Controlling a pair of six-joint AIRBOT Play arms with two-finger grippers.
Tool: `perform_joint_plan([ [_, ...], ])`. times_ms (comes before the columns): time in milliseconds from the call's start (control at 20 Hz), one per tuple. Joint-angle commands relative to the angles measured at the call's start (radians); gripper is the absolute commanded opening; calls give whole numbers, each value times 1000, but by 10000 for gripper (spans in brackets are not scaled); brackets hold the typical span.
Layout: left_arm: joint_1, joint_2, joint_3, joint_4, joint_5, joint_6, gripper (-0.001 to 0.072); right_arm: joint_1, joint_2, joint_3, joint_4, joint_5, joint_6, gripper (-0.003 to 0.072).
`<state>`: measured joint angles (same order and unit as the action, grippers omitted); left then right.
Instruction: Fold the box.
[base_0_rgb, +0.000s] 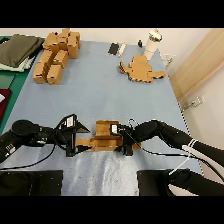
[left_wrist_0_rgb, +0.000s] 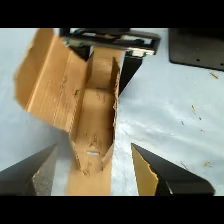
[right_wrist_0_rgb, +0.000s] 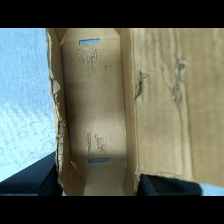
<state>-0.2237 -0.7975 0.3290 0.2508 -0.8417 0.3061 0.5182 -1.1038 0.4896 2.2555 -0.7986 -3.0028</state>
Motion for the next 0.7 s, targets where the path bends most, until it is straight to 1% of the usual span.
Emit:
perform_joint_plan([
  [0,-25,-27,-66,-158,68,241,716,1,0,-1,0,0,0,511],
  [100,-26,-60,-66,-155,116,240,715,1,0,-1,0,0,0,511],
  [200,-26,-75,-66,-122,154,210,715,1,0,-1,0,0,0,511],
  [400,-26,-78,-63,-6,151,132,714,1,0,-1,0,0,0,511],
  [500,-31,-96,-62,-3,148,122,714,1,0,-1,0,0,0,511],
  [600,-59,-126,-60,-3,150,124,713,1,0,-1,0,0,0,511],
  [650,-76,-141,-55,-3,155,125,660,1,0,-1,0,0,0,511],
])
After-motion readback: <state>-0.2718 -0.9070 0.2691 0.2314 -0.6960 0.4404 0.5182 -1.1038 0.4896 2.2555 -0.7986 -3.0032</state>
